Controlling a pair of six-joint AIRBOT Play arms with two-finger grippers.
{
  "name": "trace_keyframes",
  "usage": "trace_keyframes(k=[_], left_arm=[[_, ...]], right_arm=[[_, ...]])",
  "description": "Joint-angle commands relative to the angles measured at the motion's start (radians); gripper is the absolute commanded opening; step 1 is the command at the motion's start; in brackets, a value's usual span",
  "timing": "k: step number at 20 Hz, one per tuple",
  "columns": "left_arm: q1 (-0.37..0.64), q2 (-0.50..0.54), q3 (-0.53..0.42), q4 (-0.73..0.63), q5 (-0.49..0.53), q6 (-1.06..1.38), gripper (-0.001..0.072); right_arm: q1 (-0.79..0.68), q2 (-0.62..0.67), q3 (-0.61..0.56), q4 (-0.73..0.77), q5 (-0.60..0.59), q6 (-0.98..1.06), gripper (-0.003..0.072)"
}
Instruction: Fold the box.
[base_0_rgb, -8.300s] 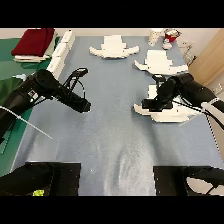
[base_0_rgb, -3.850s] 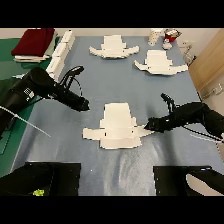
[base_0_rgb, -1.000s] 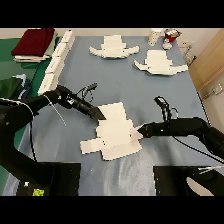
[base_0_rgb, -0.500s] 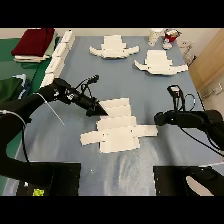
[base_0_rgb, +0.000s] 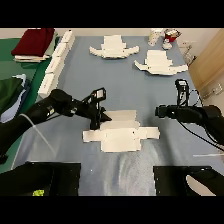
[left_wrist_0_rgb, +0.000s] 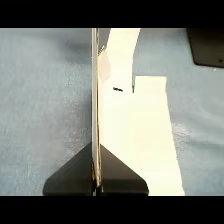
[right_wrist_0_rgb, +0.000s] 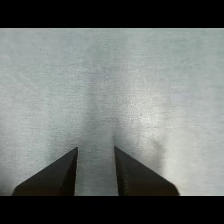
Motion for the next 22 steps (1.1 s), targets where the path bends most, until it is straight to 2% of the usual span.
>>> trace_keyframes(k=[1,3,5,11,15,16,18,22], left_arm=[[-0.098,0.123,-0.136,-0.047,0.222,0.097,0.0008],[-0.144,0.155,-0.174,-0.047,0.286,0.107,0.0008],[-0.179,0.16,-0.192,-0.047,0.309,0.107,0.0009],[-0.178,0.16,-0.199,-0.046,0.319,0.086,0.0012],[-0.176,0.16,-0.199,-0.045,0.289,0.071,0.0014],[-0.176,0.16,-0.199,-0.04,0.282,0.071,0.0013],[-0.176,0.16,-0.199,-0.034,0.256,0.071,0.0014],[-0.176,0.16,-0.199,-0.03,0.206,0.071,0.0014]], right_arm=[[-0.001,-0.028,0.002,0.046,0.014,0.011,0.0349],[-0.001,-0.028,0.002,0.046,0.013,0.011,0.0349],[-0.001,-0.028,0.002,0.047,0.014,0.011,0.0349],[0.0,-0.026,0.002,0.117,0.012,0.01,0.0349],[0.001,-0.016,0.002,0.146,-0.001,0.01,0.0343],[0.001,-0.008,0.002,0.161,-0.02,0.007,0.028],[0.006,0.02,0.006,0.22,-0.116,-0.06,-0.0001],[0.113,0.101,0.02,0.255,-0.375,-0.06,0.0001]])
